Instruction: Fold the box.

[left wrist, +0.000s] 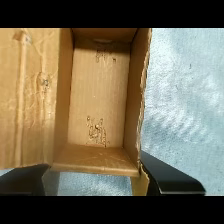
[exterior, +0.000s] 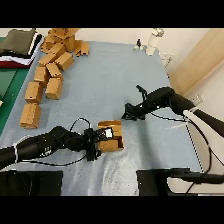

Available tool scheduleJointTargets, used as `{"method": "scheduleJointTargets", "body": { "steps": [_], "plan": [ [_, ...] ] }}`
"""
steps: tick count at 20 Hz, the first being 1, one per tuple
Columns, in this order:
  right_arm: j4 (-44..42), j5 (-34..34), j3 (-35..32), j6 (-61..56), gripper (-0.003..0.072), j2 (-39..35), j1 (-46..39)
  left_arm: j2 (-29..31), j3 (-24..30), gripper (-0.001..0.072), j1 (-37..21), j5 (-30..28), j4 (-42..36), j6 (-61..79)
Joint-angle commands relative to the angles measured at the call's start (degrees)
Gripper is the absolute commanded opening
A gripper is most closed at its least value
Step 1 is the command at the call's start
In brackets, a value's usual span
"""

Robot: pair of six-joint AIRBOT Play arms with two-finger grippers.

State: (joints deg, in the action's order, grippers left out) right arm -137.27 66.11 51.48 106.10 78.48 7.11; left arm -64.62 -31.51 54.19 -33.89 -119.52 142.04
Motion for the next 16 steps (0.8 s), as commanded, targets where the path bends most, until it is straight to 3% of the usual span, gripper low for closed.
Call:
{"method": "scheduleJointTargets", "body": {
  "steps": [1,8,16],
  "plan": [
    [-11.61,6.01,1.05,17.88,0.0003,5.95,0.94,-0.04,0.02,0.0468,0.02,-0.02,0.0,0.0],
    [-7.32,5.55,-2.75,24.46,0.0003,-2.78,8.55,-0.04,0.02,0.0468,0.04,0.0,0.0,0.0],
    [2.97,-15.08,-22.99,24.39,0.0003,-25.79,14.51,-0.04,0.02,0.0468,0.04,-0.02,-0.02,0.0]
  ]
}}
